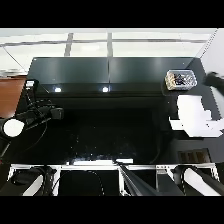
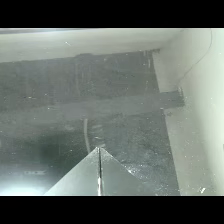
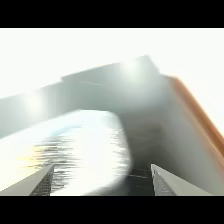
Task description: Fold the box and place the chain.
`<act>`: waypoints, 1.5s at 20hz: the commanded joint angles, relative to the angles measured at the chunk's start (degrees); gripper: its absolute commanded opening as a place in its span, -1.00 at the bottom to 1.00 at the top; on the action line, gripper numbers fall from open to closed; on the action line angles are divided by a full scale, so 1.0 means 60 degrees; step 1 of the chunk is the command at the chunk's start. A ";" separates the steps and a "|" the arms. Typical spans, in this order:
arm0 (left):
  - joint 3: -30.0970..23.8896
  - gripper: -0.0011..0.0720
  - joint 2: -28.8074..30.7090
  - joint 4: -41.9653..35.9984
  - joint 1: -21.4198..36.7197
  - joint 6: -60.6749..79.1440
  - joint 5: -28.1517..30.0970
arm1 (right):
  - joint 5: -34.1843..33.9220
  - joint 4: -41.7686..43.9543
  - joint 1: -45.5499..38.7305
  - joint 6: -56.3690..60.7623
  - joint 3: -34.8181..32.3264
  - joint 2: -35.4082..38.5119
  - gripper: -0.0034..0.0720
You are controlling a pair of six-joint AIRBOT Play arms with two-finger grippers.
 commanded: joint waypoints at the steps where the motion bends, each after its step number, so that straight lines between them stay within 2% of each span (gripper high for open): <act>1: 0.0000 -0.91 0.0004 0.0004 -0.0004 0.0004 0.0004 | 0.4805 -0.0641 -0.3861 -0.0182 0.2320 -0.1770 0.98; 3: 0.0000 -0.91 0.0004 0.0004 -0.0004 0.0004 0.0004 | 0.6892 -0.1435 -0.4892 -0.0743 0.3435 -0.2623 0.98; 7: 0.0000 -0.91 0.0004 0.0004 -0.0004 0.0004 0.0004 | 0.9362 -0.1851 -0.5402 -0.2652 0.4160 -0.4222 0.97; 10: 0.0000 -0.91 0.0004 0.0004 0.0000 0.0004 0.0004 | 1.0302 -0.2269 -0.4932 -0.3228 0.4426 -0.5118 0.97; 11: 0.0000 -0.91 0.0004 0.0004 -0.0004 0.0004 0.0004 | 1.0251 -0.2583 -0.4736 -0.3432 0.4426 -0.5184 0.85; 14: 0.0000 -0.91 0.0004 0.0004 -0.0004 0.0004 0.0004 | 1.0047 -0.2401 -0.4419 -0.3552 0.4656 -0.5122 -0.74; 16: 0.0000 -0.91 0.0004 0.0004 -0.0004 0.0004 0.0004 | 1.0397 -0.1891 -0.4280 -0.3563 0.4761 -0.4940 -0.85; 18: 0.0000 -0.91 0.0004 0.0004 -0.0004 0.0004 0.0004 | 1.1030 -0.1435 -0.4047 -0.3523 0.4703 -0.4597 -0.86; 20: 0.0000 -0.91 0.0004 0.0004 -0.0004 0.0004 0.0004 | 1.0710 -0.0747 -0.3603 -0.3468 0.3996 -0.3621 -0.86; 23: 0.0000 -0.91 0.0004 0.0004 -0.0004 0.0004 0.0004 | 1.0298 0.0863 -0.2667 -0.3464 0.2266 -0.1818 -0.86; 27: 0.0000 -0.91 0.0004 0.0004 -0.0004 0.0004 0.0007 | 0.9562 0.2881 -0.0426 -0.2761 -0.0426 0.0597 -0.86; 28: 0.0000 -0.91 0.0004 0.0004 -0.0004 0.0004 0.0007 | 0.9078 0.3526 0.0404 -0.2426 -0.1162 0.1162 -0.86; 30: 0.0000 -0.91 0.0004 0.0004 -0.0004 0.0004 0.0026 | 0.7304 0.4025 0.2157 -0.2113 -0.2310 0.2025 -0.86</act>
